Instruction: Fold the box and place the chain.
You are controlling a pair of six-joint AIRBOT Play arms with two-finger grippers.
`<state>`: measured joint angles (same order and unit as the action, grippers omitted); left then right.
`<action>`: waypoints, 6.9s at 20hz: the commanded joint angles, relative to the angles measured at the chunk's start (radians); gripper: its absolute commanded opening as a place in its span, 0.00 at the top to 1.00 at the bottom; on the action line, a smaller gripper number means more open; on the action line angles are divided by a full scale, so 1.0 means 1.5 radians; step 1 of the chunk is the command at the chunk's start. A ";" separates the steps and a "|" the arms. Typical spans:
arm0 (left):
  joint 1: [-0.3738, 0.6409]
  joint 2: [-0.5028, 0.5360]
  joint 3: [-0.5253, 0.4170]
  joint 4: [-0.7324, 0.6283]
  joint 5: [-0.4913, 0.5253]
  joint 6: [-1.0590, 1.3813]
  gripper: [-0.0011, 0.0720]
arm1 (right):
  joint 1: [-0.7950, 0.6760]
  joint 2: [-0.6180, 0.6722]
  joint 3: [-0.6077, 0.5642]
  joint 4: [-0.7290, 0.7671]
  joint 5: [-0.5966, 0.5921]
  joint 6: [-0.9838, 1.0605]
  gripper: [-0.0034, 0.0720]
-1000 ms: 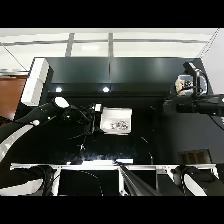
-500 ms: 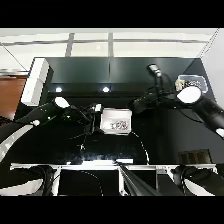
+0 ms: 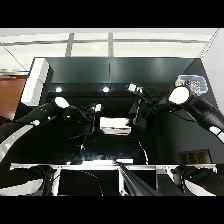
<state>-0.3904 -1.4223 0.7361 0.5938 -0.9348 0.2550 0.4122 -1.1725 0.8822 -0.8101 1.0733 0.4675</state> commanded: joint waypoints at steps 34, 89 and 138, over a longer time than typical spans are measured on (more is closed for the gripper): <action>-0.001 -0.001 0.000 0.000 0.000 0.000 0.35 | 0.065 -0.024 -0.021 -0.047 -0.057 -0.005 0.67; 0.046 0.070 0.004 0.099 -0.052 -0.116 0.01 | -0.166 0.060 0.005 0.164 0.089 0.390 0.93; -0.199 -0.047 0.169 0.281 0.029 -0.541 0.54 | -0.333 0.158 0.005 0.030 0.132 0.441 0.93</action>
<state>-0.7006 -1.5093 0.9897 0.9447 -0.8486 -0.4145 -0.0868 -0.9363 0.8890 -0.7650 1.2713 1.1301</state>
